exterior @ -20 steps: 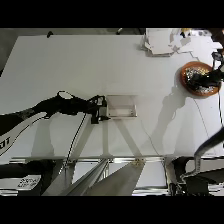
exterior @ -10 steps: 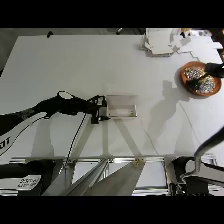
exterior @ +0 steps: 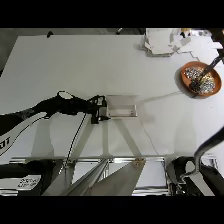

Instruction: Fold the box and place the chain.

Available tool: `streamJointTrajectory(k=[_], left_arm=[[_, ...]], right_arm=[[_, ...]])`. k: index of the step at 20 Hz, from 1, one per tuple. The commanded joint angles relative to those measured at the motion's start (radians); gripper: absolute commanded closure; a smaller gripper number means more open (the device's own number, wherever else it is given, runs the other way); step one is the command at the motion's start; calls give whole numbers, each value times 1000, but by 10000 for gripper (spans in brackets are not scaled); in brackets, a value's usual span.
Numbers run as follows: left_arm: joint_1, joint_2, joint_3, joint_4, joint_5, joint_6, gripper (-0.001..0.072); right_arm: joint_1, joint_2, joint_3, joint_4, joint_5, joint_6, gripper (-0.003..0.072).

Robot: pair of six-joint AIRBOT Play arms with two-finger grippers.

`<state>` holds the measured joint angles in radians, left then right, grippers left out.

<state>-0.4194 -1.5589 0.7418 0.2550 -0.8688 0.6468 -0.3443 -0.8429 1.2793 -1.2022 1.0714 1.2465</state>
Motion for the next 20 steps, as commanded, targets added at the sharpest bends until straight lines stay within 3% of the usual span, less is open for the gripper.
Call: streamJointTrajectory(k=[1, 9, 13, 20], left_arm=[[0, 0, 0, 0, 0, 0, 527], [0, 0, 0, 0, 0, 0, 527], [0, 0, 0, 0, 0, 0, 527], [0, 0, 0, 0, 0, 0, 527]], right_arm=[[98, 81, 0, 77, 105, -24, 667], [471, 124, 0, 129, 201, -14, 667], [604, 119, -3, 207, 189, -13, 666], [856, 13, -27, 164, 150, 6, 666]])
